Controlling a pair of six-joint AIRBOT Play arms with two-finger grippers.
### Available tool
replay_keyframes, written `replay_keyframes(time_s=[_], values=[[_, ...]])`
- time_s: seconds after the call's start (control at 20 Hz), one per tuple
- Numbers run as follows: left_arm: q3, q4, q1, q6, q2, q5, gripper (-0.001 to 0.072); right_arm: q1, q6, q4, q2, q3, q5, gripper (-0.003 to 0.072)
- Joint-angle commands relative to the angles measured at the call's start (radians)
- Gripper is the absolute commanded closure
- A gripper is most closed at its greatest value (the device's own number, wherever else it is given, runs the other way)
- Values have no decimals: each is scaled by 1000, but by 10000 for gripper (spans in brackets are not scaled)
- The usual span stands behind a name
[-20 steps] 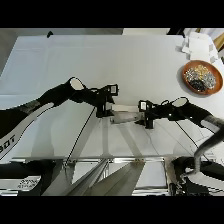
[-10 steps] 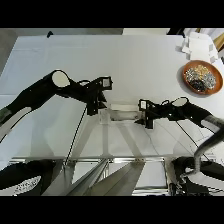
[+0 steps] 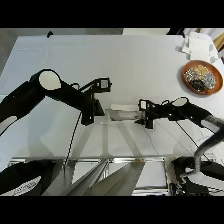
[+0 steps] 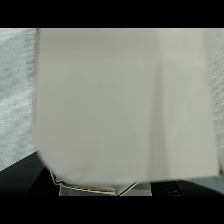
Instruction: Fold the box and place the chain.
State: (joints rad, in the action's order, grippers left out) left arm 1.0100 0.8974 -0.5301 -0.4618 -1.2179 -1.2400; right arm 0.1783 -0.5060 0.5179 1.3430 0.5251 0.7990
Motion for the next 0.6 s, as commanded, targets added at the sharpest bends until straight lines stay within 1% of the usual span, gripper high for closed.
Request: replay_keyframes(time_s=[0.0,0.2,0.35,0.45,0.55], values=[[0,1,-89,-63,5,17,709,0,0,0,0,0,2,294],[-16,0,-176,-62,-3,158,709,0,0,0,0,0,2,294],[-57,-5,-188,-54,-26,237,709,0,0,0,0,0,2,294],[-89,-11,-188,-22,-41,264,709,0,0,0,0,0,2,294],[-119,-52,-188,45,-53,291,709,0,0,0,0,0,2,294]])
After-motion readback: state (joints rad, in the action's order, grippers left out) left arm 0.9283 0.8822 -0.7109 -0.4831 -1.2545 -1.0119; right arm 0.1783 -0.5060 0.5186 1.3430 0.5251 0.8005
